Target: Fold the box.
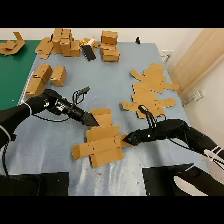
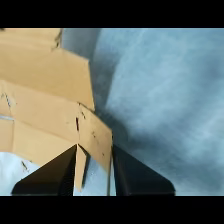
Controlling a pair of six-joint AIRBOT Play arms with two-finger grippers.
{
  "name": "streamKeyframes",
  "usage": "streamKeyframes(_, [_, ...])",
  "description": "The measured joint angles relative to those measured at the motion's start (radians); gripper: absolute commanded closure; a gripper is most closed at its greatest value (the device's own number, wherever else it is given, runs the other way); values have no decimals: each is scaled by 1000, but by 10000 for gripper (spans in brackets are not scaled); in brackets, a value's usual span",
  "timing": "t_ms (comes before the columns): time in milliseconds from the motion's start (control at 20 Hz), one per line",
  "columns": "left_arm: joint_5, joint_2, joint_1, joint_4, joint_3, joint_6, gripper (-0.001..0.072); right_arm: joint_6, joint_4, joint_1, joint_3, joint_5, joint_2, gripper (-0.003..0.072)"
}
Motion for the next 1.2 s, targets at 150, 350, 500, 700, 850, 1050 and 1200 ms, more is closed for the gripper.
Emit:
streamKeyframes(150, [90,92,-58,-3,-18,116,698,117,-80,-61,105,-60,0,344])
streamKeyframes(350, [269,205,-117,-18,-87,269,697,220,-143,-131,267,-139,0,344])
streamKeyframes(500, [355,246,-161,-24,-142,374,697,262,-152,-153,356,-146,0,344])
streamKeyframes(700, [437,263,-249,-27,-171,498,697,281,-142,-163,399,-126,-3,344])
streamKeyframes(850, [485,267,-305,-28,-178,563,697,288,-138,-164,409,-119,-11,344])
streamKeyframes(1050, [537,269,-334,-53,-180,631,697,290,-136,-166,413,-114,-22,344])
streamKeyframes(1200, [615,269,-340,-97,-180,709,697,291,-135,-166,412,-111,-28,344])
